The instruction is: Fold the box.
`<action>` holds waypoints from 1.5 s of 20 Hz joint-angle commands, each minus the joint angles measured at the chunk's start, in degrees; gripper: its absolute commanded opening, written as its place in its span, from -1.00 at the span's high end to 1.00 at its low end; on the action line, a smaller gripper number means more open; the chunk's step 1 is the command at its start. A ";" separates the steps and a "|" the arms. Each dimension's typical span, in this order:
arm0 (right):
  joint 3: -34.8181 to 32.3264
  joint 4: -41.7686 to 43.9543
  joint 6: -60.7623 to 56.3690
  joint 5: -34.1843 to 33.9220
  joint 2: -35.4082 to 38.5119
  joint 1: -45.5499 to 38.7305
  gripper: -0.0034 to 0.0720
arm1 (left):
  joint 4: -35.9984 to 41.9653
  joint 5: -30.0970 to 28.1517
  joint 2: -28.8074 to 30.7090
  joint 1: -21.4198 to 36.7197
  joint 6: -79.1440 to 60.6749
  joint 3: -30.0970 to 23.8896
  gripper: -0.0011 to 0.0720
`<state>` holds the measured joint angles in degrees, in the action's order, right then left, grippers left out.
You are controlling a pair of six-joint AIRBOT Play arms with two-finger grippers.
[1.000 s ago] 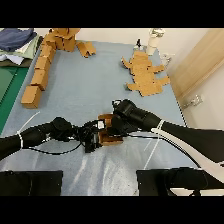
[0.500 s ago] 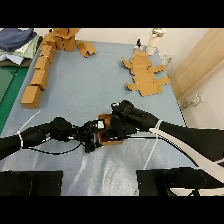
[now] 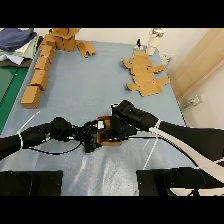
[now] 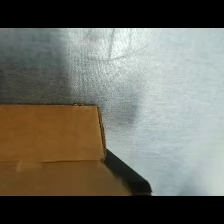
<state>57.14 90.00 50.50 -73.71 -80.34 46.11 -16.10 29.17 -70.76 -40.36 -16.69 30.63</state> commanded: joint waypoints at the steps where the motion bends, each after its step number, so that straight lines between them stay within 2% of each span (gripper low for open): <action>1: 0.04 1.14 -0.11 0.22 0.00 0.07 0.69 | 0.04 -0.02 0.02 0.00 0.00 0.02 -0.64; 6: 0.04 1.11 -0.11 0.20 0.00 0.07 0.65 | 0.04 -0.02 0.00 0.02 0.00 0.02 -0.64; 8: 0.04 1.07 -0.11 0.17 0.00 0.07 0.30 | 0.04 -0.02 0.00 0.02 0.00 0.02 -0.64; 13: 0.04 0.90 -0.11 0.17 0.00 0.07 0.28 | 0.02 -0.07 -0.02 0.02 0.02 0.02 -0.63; 14: 0.04 0.92 -0.11 0.17 0.00 0.07 0.29 | 0.02 -0.07 0.00 0.02 0.00 0.02 -0.58; 15: 0.04 0.92 -0.11 0.17 0.00 0.07 0.28 | 0.00 -0.02 0.00 0.02 0.00 0.02 -0.05; 16: 0.04 0.92 -0.11 0.17 0.00 0.07 0.29 | -0.22 0.00 0.00 0.02 0.00 0.02 0.11; 17: 0.04 0.92 -0.11 0.17 0.00 0.07 0.28 | -0.22 -0.02 0.00 0.02 0.00 0.00 0.11; 18: 0.04 0.90 -0.09 0.17 0.00 0.07 0.28 | -0.22 -0.02 0.00 0.00 0.00 0.00 0.03; 19: 0.04 0.92 -0.09 0.17 0.00 0.07 0.06 | -0.22 -0.07 0.00 0.02 0.00 0.00 -0.48; 20: 0.04 0.92 -0.09 0.15 0.04 0.07 -0.10 | -0.22 -0.09 0.00 0.02 0.00 0.00 -0.71; 23: 0.11 0.90 -0.11 -0.31 0.90 0.04 -0.12 | -0.22 -0.07 0.00 0.02 0.00 0.00 -0.70; 24: 0.11 0.90 -0.13 -0.31 1.46 0.04 -0.29 | -0.22 -0.07 -0.02 0.02 0.00 0.02 -0.70; 25: 0.11 0.81 -0.15 -0.33 2.10 0.00 -0.35 | -0.24 -0.04 -0.02 0.02 0.00 0.02 -0.70; 30: 0.11 -1.75 -2.32 -2.14 4.87 -0.09 -0.35 | -0.24 -0.07 -0.02 0.02 0.00 0.02 -0.70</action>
<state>57.21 89.71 49.25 -74.61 -76.90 46.06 -16.29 29.10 -70.76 -40.36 -16.64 30.63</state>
